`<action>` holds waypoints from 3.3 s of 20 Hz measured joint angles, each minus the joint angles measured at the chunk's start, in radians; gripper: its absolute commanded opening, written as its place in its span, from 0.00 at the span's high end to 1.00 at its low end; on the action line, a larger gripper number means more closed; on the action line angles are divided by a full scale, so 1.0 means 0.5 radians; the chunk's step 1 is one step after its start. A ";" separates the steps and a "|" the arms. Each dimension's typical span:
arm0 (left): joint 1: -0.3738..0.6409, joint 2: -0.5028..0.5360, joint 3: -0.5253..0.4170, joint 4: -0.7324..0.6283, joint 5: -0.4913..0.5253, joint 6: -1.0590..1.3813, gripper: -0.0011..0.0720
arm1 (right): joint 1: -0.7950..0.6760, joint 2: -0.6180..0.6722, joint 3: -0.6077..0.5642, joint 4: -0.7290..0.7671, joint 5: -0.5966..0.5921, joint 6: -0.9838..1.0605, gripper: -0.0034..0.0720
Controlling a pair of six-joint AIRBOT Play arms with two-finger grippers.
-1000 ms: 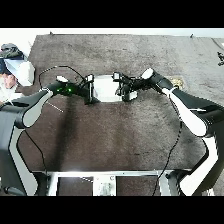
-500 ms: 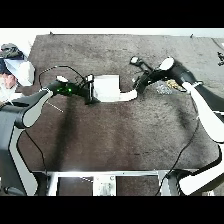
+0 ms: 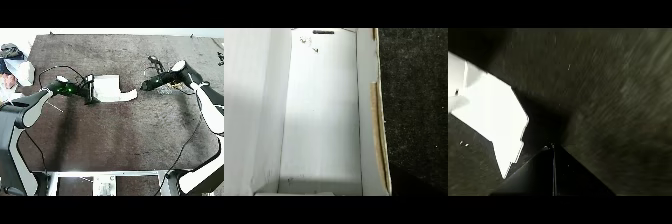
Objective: Fold the box and place the chain.
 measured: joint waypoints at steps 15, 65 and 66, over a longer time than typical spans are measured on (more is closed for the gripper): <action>-0.001 0.000 0.000 0.000 -0.001 0.002 0.50 | 0.148 -0.209 -0.095 0.729 0.190 -0.143 0.46; -0.001 0.000 0.000 -0.002 0.000 0.001 0.50 | 0.933 -0.497 1.037 -1.151 0.527 1.633 0.46; -0.001 0.000 0.000 -0.002 0.000 0.001 0.50 | 0.933 -0.502 1.040 -1.155 0.523 1.645 0.46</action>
